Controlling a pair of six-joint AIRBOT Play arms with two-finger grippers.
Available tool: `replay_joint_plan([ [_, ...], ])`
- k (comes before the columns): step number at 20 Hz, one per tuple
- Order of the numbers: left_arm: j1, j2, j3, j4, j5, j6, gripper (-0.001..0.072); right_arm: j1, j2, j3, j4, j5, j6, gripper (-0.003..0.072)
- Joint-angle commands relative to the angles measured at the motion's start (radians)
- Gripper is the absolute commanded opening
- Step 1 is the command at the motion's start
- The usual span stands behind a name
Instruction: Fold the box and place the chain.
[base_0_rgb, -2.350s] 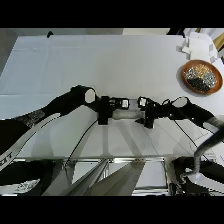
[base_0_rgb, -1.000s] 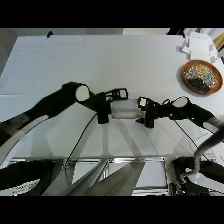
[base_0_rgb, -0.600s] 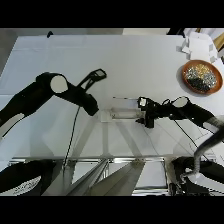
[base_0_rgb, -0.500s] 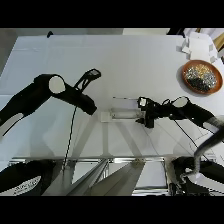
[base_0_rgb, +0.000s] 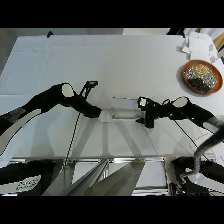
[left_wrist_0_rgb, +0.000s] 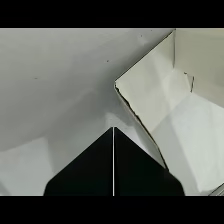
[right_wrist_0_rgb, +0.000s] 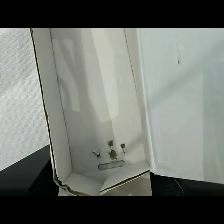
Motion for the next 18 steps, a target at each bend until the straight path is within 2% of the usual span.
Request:
replay_joint_plan([
  [1, -0.007, -0.018, -0.003, -0.035, 0.021, -0.004, 0.0008, 0.001, 0.0, 0.0, 0.0, 0.0, 0.0, 0.0356],
  [8, -0.026, -0.016, -0.002, -0.206, 0.019, 0.127, 0.0008, 0.001, 0.0, 0.0, 0.0, 0.0, 0.0, 0.0357],
  [15, -0.04, 0.04, -0.002, -0.214, 0.027, 0.127, 0.0013, 0.001, 0.0, 0.0, 0.0, 0.0, 0.0, 0.0356],
  [16, -0.046, 0.048, -0.002, -0.219, 0.031, 0.127, 0.0039, 0.001, 0.0, 0.0, 0.0, 0.0, 0.0, 0.0357],
  [18, -0.06, 0.052, -0.002, -0.224, 0.035, 0.126, 0.0157, 0.001, 0.0, 0.0, 0.0, 0.0, 0.0, 0.0356],
])
